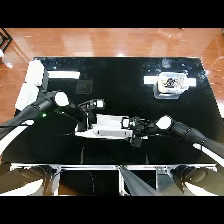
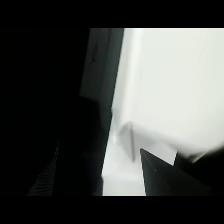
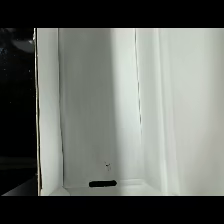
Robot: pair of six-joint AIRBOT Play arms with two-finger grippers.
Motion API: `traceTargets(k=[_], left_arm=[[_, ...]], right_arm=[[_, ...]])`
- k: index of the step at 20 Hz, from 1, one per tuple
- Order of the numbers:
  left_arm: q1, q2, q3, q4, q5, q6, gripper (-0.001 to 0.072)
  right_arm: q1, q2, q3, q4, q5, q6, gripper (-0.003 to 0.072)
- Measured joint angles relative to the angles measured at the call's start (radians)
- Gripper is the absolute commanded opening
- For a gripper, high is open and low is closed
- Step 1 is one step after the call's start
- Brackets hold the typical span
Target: Fold the box and place the chain.
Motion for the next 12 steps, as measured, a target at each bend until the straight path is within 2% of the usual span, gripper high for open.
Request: traceTargets(k=[1, 3, 4, 5, 6, 7, 12], left_arm=[[0.018, 0.009, 0.0, 0.032, -0.011, -0.033, 0.0597], [0.053, 0.025, 0.0, 0.088, -0.032, -0.093, 0.0596], [0.069, 0.032, 0.0, 0.107, -0.046, -0.125, 0.0523], [0.08, 0.039, 0.0, 0.121, -0.063, -0.154, 0.0394], [0.09, 0.045, 0.0, 0.132, -0.08, -0.182, 0.018], [0.095, 0.049, 0.001, 0.138, -0.103, -0.209, 0.002], [0.105, 0.086, 0.005, 0.071, -0.247, -0.282, 0.0018]], right_arm=[[0.0, 0.0, 0.0, 0.0, 0.0, 0.0, 0.0245], [0.0, 0.0, 0.0, 0.0, 0.0, 0.0, 0.0236], [0.0, 0.0, 0.0, 0.0, 0.0, 0.0, 0.0236], [0.0, 0.0, 0.0, 0.0, 0.0, 0.0, 0.0236], [0.0, 0.0, 0.0, -0.001, 0.0, 0.0, 0.0236], [0.0, 0.0, 0.0, -0.001, 0.0, 0.0, 0.0236], [0.0, 0.0, 0.0, -0.001, 0.0, 0.0, 0.0236]])
